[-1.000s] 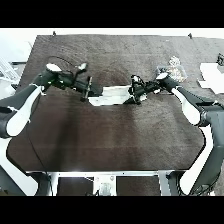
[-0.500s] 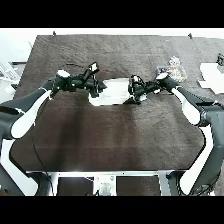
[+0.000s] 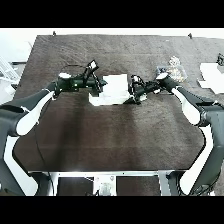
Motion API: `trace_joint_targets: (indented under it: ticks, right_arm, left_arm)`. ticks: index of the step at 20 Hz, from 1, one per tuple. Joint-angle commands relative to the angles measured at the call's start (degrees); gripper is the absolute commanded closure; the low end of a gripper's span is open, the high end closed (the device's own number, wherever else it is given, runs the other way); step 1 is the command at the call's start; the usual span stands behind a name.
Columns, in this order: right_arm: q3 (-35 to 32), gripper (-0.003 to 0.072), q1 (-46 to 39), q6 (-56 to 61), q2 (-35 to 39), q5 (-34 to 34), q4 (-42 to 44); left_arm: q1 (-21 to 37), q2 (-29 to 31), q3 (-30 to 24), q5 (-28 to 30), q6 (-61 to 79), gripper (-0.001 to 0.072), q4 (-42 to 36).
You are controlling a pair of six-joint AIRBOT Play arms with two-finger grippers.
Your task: Fold the box and place the chain.
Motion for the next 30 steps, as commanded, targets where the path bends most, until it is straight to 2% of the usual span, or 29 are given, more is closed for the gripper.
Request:
trace_joint_targets:
  ticks: [1,12,15,18,21,22,23,24,26,30]
  right_arm:
    - [-0.02,0.0102,0.02,0.02,-0.02,0.02,0.0]
    - [-0.02,0.0102,0.02,0.02,-0.02,0.02,0.0]
    - [-0.02,0.0103,0.02,0.02,-0.02,0.02,0.0]
    - [-0.02,0.0102,0.02,0.0,-0.02,0.0,0.0]
    - [-0.02,0.0102,0.02,0.0,-0.02,0.0,0.0]
    - [-0.02,0.0102,0.02,0.0,-0.02,0.0,0.0]
    - [-0.02,0.0102,0.02,0.02,-0.02,0.0,0.0]
    - [-0.02,0.0103,0.02,0.0,-0.02,0.0,0.0]
    - [-0.02,0.0102,0.02,0.02,-0.02,0.0,0.0]
    - [-0.02,0.0103,0.02,0.02,-0.02,0.02,0.0]
  left_arm:
    - [-0.04,-1.62,0.11,-0.96,-2.12,0.069,-0.76]
    - [-0.02,-2.49,0.13,-0.26,-2.1,0.069,-0.87]
    - [0.11,-0.94,0.13,-0.92,-0.94,0.0692,-0.68]
    - [0.9,2.67,0.09,-3.67,1.95,0.0692,1.9]
    - [3.3,5.88,0.09,-11.28,-2.27,0.0687,8.48]
    - [4.37,6.58,0.09,-13.99,-4.63,0.0513,11.61]
    - [5.27,7.06,0.09,-15.72,-7.02,0.0198,14.73]
    - [6.14,7.41,0.11,-17.11,-8.92,0.0086,17.4]
    - [7.15,7.82,0.11,-19.89,-9.75,0.0084,21.31]
    - [6.75,7.43,0.07,-20.09,-9.88,0.0084,26.6]
